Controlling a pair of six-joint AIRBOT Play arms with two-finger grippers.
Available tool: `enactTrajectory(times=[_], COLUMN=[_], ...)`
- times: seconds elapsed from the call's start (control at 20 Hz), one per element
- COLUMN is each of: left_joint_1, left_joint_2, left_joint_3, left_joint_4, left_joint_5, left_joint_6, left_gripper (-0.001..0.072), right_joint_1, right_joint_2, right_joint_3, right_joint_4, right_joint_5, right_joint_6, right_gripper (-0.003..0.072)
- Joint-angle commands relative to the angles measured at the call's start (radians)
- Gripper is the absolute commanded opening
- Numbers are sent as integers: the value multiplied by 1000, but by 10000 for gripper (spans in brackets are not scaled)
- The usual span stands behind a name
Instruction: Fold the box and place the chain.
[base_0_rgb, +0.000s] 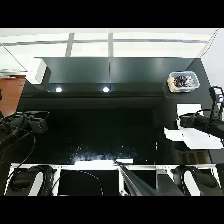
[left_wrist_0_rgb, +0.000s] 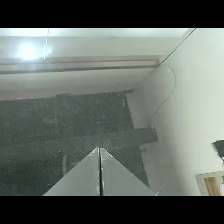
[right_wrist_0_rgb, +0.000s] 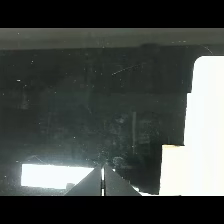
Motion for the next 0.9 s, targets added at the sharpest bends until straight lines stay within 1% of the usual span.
enactTrajectory(times=[0.0,0.7,0.75,0.85], left_joint_1=[0,0,0,0], left_joint_2=[0,0,0,0], left_joint_3=[-1,-1,-1,-1], left_joint_4=[0,-10,-19,-27], left_joint_5=[0,6,21,113], left_joint_6=[0,-5,-3,-5], left_gripper=[26,26,26,26], right_joint_1=[-1,-1,-1,-1], right_joint_2=[1,1,1,1], right_joint_3=[0,0,0,0], right_joint_4=[0,0,0,4], right_joint_5=[0,0,0,-1], right_joint_6=[0,0,0,1], right_gripper=[16,16,16,16])
